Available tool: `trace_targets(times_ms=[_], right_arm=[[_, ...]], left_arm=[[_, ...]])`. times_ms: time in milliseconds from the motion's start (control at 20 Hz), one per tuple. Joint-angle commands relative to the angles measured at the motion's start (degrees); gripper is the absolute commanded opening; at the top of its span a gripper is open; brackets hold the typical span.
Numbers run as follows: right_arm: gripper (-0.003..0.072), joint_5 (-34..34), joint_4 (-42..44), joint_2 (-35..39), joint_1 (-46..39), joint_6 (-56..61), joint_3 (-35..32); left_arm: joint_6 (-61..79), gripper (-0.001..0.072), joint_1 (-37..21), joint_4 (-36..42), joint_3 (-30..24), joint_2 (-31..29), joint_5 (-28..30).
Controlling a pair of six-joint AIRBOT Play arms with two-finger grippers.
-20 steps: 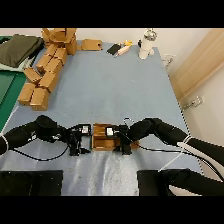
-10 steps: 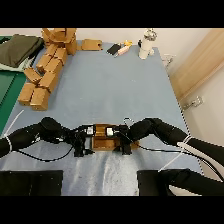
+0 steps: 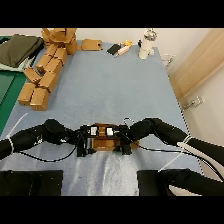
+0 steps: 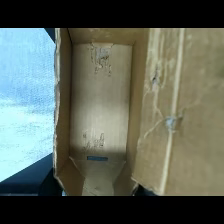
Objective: Fold the box.
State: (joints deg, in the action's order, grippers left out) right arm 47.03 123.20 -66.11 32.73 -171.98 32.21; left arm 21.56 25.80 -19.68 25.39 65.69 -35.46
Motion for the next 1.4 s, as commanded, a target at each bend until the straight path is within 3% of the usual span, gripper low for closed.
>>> trace_targets(times_ms=[0, 1350], right_arm=[[0.0517, 0.0, 0.0, 0.0, 0.0, 0.0, 0.0], [0.0518, 0.0, 0.0, 0.0, 0.0, 0.0, 0.0]], left_arm=[[-0.5, 0.0528, 0.6, -0.2, 0.0, 0.0, 1.1], [-0.6, 0.0516, 1.0, -0.9, 0.0, 0.0, 0.4]])
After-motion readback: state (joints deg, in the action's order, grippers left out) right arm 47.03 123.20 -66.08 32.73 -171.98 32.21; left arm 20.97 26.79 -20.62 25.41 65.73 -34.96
